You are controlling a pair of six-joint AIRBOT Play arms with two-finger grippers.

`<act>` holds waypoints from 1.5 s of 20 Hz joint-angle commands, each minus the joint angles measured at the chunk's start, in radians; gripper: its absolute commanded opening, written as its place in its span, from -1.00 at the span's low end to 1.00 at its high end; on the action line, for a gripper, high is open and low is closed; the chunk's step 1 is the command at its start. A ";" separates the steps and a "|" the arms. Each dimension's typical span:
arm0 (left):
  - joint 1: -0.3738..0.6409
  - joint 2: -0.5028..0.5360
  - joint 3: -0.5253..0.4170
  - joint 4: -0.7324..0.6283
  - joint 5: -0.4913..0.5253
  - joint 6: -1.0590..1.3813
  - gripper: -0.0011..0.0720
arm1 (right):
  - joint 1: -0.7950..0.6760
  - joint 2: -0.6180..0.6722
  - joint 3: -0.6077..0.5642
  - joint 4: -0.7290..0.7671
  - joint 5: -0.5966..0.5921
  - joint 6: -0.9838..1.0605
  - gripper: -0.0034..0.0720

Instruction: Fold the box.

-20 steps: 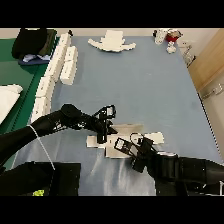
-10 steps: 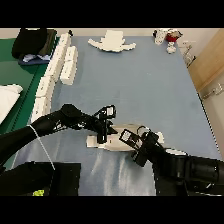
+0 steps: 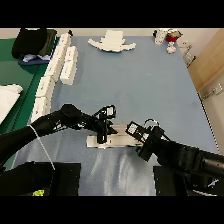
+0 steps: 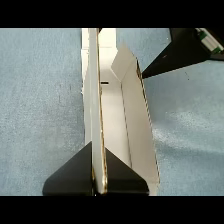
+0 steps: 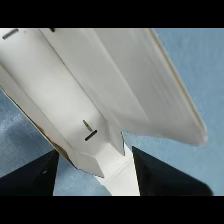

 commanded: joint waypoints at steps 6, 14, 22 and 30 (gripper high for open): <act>0.000 0.000 0.000 0.000 0.000 0.000 -0.93 | -0.395 0.006 -0.001 0.601 0.114 -0.921 1.00; 0.000 0.000 0.000 0.000 0.000 0.000 -0.93 | -0.745 -0.113 -0.009 1.067 -0.058 -1.602 1.00; 0.000 0.000 0.000 0.000 0.000 0.000 -0.93 | -0.749 -0.204 0.002 1.083 -0.008 -1.642 1.00; 0.000 0.000 0.000 0.000 0.000 0.000 -0.93 | -0.749 -0.204 0.002 1.068 0.023 -1.637 0.99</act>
